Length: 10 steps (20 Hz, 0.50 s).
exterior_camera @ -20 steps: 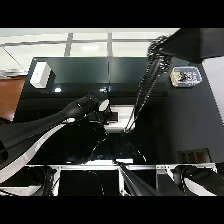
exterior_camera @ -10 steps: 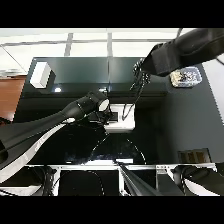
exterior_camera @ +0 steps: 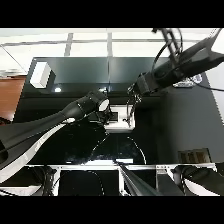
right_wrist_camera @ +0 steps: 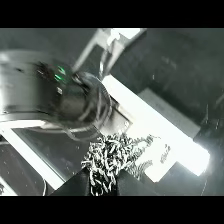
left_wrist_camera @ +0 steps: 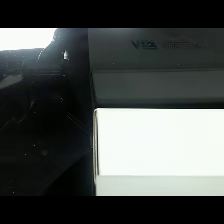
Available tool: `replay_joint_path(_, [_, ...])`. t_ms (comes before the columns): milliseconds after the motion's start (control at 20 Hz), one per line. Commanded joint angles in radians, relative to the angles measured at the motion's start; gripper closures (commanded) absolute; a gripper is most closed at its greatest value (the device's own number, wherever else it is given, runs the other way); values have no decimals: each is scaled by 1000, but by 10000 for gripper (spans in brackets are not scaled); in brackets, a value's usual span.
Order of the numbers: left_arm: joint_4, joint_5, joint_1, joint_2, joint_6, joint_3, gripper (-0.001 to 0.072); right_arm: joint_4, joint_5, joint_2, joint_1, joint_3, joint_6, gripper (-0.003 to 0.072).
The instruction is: Fold the box and place the chain.
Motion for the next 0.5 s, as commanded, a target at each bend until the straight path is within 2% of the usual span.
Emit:
replay_joint_path(0, [0,1,0,0,0,1,684,1,-26,0,0,-114,-11,672])
replay_joint_path(200, [0,1,0,0,0,1,684,56,-83,0,0,-238,-15,672])
replay_joint_path(450, [0,1,1,0,0,1,684,174,-281,0,1,-378,-24,671])
